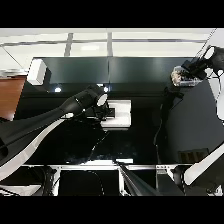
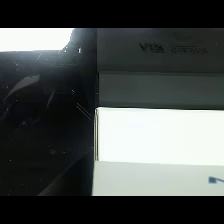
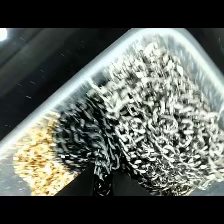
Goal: Fold the box and place the chain.
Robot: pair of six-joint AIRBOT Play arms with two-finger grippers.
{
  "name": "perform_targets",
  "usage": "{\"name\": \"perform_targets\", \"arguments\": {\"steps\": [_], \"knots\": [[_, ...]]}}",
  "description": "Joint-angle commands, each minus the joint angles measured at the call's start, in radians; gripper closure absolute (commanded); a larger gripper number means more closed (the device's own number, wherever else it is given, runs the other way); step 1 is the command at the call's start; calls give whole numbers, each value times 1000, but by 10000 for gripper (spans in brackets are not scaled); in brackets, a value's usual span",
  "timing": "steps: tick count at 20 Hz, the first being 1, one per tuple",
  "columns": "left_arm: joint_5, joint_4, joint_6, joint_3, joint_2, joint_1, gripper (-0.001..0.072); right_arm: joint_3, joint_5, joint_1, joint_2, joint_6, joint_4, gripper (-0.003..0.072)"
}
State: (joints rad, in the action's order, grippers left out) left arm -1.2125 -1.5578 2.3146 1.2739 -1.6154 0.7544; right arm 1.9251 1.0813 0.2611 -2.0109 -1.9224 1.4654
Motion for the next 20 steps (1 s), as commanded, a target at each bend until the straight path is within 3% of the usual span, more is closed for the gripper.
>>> {"name": "perform_targets", "arguments": {"steps": [1,9,15,20], "knots": [[0,0,0,0,0,0,684,40,-6,-2,47,123,9,670],[0,0,0,0,0,0,685,44,-4,-42,426,366,-40,670],[1,0,0,0,0,0,685,54,-137,-126,734,397,-41,672],[4,0,0,0,0,0,684,139,-32,-130,831,420,-187,670]]}}
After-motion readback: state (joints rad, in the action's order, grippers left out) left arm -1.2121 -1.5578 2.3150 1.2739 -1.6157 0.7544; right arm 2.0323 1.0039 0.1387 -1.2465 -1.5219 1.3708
